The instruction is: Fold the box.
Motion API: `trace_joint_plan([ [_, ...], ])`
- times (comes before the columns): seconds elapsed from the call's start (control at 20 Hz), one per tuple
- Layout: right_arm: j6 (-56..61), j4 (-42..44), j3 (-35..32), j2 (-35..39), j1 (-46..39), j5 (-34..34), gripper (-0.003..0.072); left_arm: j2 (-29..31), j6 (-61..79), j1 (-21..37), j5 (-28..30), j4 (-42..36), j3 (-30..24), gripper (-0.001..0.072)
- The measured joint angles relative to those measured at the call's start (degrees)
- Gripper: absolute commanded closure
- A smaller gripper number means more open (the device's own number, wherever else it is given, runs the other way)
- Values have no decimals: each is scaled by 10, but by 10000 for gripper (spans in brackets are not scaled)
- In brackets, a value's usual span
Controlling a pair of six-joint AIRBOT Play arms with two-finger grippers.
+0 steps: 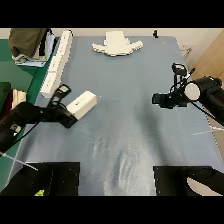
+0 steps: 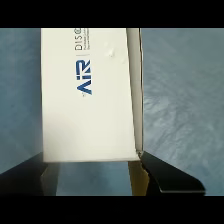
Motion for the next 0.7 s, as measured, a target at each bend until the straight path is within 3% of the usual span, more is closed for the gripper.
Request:
trace_joint_plan([
  [0.2,-6,-19,0,0,0,-12,684,91,-68,121,-94,54,-12,187],
  [0.4,-13,-28,0,0,0,-23,683,151,-101,213,-143,98,-37,188],
  [0.55,-15,-30,0,0,0,-29,684,169,-110,256,-136,110,-61,187],
  [0.7,-15,-32,0,0,0,-33,683,173,-114,274,-75,113,-87,187],
])
